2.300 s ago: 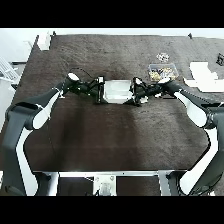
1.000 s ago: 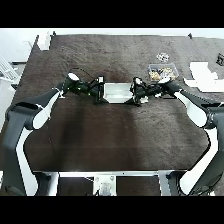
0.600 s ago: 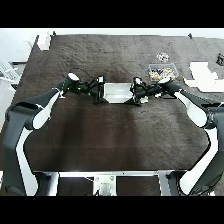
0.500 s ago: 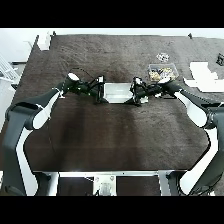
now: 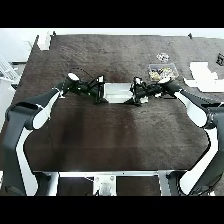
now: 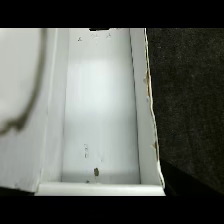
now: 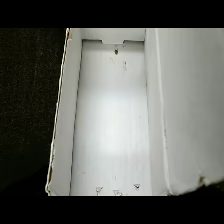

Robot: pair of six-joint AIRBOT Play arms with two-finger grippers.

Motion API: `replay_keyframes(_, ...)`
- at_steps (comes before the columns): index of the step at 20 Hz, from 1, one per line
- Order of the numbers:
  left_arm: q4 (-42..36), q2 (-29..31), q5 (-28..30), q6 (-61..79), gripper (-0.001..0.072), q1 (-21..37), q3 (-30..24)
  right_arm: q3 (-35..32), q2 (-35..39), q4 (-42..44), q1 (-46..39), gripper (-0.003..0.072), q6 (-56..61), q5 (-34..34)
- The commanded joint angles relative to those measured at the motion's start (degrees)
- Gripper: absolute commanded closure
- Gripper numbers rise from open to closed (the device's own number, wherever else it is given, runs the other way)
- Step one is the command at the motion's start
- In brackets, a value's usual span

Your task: Fold the box and place the chain.

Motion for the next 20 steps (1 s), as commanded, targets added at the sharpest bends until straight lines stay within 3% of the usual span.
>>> replay_keyframes(1, 0.0, 0.0, 0.0, 0.0, 0.0231, 0.0, 0.0, 0.0, 0.0, 0.0, 0.1, 0.0096, 0.0, 0.0)
replay_keyframes(9, 0.0, 0.0, 0.0, 0.0, 0.0231, 0.0, 0.0, 0.0, 0.0, 0.0, 0.1, 0.0093, 0.0, 0.3)
replay_keyframes(11, 0.0, 0.0, 0.0, 0.0, 0.0231, 0.0, 0.0, 0.1, 0.2, -0.4, -0.2, -0.0034, 0.0, 0.3)
replay_keyframes(20, 0.0, 0.0, -0.1, 0.0, 0.0231, 0.0, 0.0, 0.1, 3.1, -6.2, -3.6, -0.0034, 6.8, 3.5)
